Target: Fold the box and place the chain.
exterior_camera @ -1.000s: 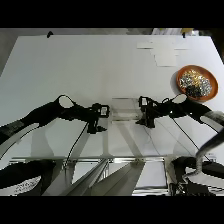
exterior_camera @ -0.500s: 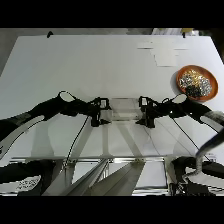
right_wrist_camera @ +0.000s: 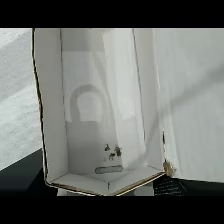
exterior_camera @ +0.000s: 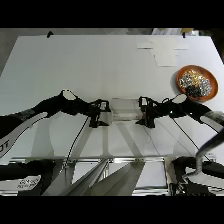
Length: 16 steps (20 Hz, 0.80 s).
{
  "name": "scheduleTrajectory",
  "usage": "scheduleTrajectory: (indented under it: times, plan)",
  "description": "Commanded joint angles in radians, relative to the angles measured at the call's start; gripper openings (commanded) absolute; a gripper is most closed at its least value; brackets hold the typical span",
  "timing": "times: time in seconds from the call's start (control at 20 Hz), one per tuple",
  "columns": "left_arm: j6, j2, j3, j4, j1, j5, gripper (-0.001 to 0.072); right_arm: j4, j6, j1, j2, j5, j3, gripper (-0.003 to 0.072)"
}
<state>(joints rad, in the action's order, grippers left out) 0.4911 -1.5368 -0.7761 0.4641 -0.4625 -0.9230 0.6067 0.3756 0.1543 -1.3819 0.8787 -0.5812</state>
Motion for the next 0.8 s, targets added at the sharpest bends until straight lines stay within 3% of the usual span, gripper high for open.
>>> scheduleTrajectory:
  times: [0.0,0.4,0.75]
  plan:
    - [0.01,-0.002,-0.001,-0.024,-0.013,0.006,0.07,-0.002,-0.001,0.0,0.0,0.0,0.0,0.0337]
    - [0.009,-0.008,-0.001,-0.072,-0.057,0.06,0.07,-0.002,-0.001,0.0,0.0,0.0,0.0,0.0337]
    - [-0.011,0.012,-0.001,-0.046,-0.015,0.051,0.0701,-0.002,-0.001,0.0,0.0,0.0,0.0,0.0337]
